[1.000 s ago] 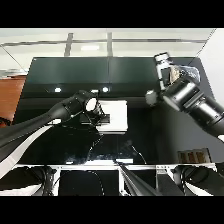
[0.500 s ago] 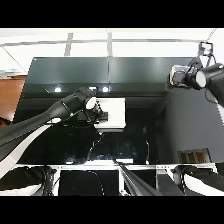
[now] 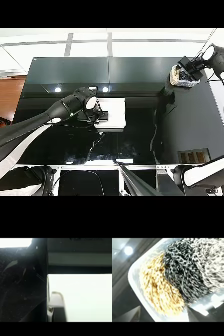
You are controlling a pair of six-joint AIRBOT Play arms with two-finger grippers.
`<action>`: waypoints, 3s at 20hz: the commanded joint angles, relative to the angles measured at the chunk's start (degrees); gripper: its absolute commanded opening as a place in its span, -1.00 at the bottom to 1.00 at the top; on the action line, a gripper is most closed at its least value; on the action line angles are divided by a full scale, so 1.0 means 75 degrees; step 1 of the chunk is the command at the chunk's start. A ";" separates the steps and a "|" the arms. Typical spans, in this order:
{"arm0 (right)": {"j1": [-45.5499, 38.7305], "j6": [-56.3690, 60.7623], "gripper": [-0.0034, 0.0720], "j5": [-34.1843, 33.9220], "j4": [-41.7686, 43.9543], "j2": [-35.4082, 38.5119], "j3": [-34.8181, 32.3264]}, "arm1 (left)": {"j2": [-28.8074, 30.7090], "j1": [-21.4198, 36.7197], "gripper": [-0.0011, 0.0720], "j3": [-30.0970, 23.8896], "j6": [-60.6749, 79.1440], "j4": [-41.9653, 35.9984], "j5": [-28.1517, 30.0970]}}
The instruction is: Fold the box and place the chain.
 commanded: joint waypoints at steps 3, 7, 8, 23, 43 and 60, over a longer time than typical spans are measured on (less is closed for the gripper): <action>-0.0274 0.0221 0.68 -0.0335 0.1221 -0.0906 0.0699 | -0.0006 0.0006 -0.89 0.0006 0.0000 0.0023 0.0003; -0.0274 0.0219 0.50 -0.0361 0.1355 -0.1148 0.0702 | -0.0006 0.0006 -0.89 0.0006 0.0000 0.0023 0.0003; -0.0274 0.0213 0.11 -0.0358 0.1355 -0.1198 0.0702 | -0.0006 0.0006 -0.89 0.0006 -0.0003 0.0023 0.0003; -0.0530 -0.4310 -0.86 0.1682 0.2387 0.2681 0.0880 | -0.0003 0.0012 -0.89 0.0006 -0.0003 0.0026 0.0029; 0.1174 -0.5802 -0.86 0.5155 0.5112 0.5645 0.0560 | -0.0006 0.0012 -0.89 0.0006 -0.0003 0.0026 0.0029; 0.3544 -0.6814 -0.86 0.2471 0.6720 0.5636 -0.3348 | -0.0006 0.0012 -0.89 0.0006 0.0000 0.0026 0.0029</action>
